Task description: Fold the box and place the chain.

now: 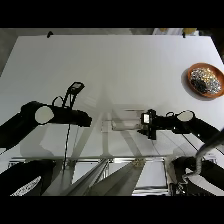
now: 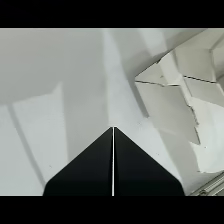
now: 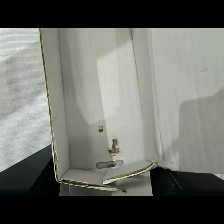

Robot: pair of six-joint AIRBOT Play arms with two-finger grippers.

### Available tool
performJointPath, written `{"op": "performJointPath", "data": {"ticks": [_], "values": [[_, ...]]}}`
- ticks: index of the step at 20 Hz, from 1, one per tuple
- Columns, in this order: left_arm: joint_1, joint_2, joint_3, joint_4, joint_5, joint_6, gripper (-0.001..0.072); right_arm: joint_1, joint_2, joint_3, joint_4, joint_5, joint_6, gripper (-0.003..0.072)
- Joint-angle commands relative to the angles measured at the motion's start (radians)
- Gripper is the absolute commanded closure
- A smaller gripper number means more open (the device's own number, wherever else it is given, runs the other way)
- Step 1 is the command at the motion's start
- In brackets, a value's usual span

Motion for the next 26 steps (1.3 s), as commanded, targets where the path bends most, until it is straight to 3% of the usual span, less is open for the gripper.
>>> {"op": "performJointPath", "data": {"ticks": [1, 6, 9, 21, 26], "values": [[0.006, -0.083, -0.060, -0.112, 0.045, -0.100, 0.0702, 0.000, 0.000, 0.000, 0.000, 0.000, 0.000, 0.0407], [-0.057, -0.196, -0.060, -0.303, 0.120, -0.046, 0.0703, 0.000, 0.000, 0.000, 0.000, 0.000, 0.000, 0.0407], [-0.074, -0.230, -0.060, -0.344, 0.166, -0.043, 0.0704, 0.000, 0.000, 0.000, 0.000, 0.000, 0.000, 0.0407], [-0.117, -0.138, -0.010, -0.485, 0.199, 0.063, 0.0698, 0.000, 0.000, 0.000, 0.000, 0.000, 0.000, 0.0407], [-0.125, -0.146, 0.010, -0.484, 0.188, 0.069, 0.0618, 0.000, 0.000, 0.000, 0.000, 0.000, 0.000, 0.0407]]}}
